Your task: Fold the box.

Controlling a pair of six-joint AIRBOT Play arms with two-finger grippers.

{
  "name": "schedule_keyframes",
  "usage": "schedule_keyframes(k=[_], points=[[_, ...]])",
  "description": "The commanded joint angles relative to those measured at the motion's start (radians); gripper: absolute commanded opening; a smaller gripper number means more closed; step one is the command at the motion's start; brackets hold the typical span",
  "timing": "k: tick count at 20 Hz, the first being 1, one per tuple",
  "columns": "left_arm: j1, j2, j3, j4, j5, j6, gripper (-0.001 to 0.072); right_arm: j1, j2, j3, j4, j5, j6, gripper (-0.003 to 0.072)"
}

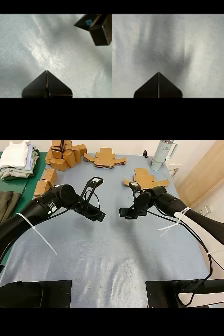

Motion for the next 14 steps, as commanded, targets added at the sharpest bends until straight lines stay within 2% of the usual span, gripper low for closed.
schedule_keyframes(k=[1,3,5,6,7,8,9,12,14], points=[[0.001,-0.001,0.001,0.001,0.0,0.0,0.0011,-0.001,-0.003,0.001,0.048,0.112,0.022,0.0005],[0.001,-0.001,0.001,0.001,0.0,0.0,0.0011,-0.018,-0.011,0.016,-0.033,0.168,0.021,0.0005],[0.001,-0.001,0.001,0.001,0.001,0.0,0.0011,-0.138,-0.041,0.129,-0.193,0.093,0.021,0.0005],[0.001,-0.001,0.001,0.001,0.0,0.0,0.0011,-0.225,-0.063,0.195,-0.219,0.064,0.014,0.0026],[0.001,-0.001,0.001,0.001,0.0,0.0,0.0011,-0.331,-0.092,0.264,-0.193,0.057,-0.021,0.0123],[0.001,-0.001,0.001,0.001,0.0,0.0,0.0011,-0.429,-0.123,0.321,-0.137,0.064,-0.069,0.0198],[0.001,-0.001,0.001,0.0,0.0,0.0,0.0011,-0.531,-0.164,0.372,-0.039,0.082,-0.127,0.0242],[0.001,-0.001,0.001,0.001,0.0,0.0,0.0011,-0.756,-0.319,0.494,0.35,0.111,-0.298,0.0243],[0.001,-0.001,0.001,0.001,0.0,0.0,0.0011,-0.826,-0.438,0.589,0.503,0.102,-0.375,0.0261]])
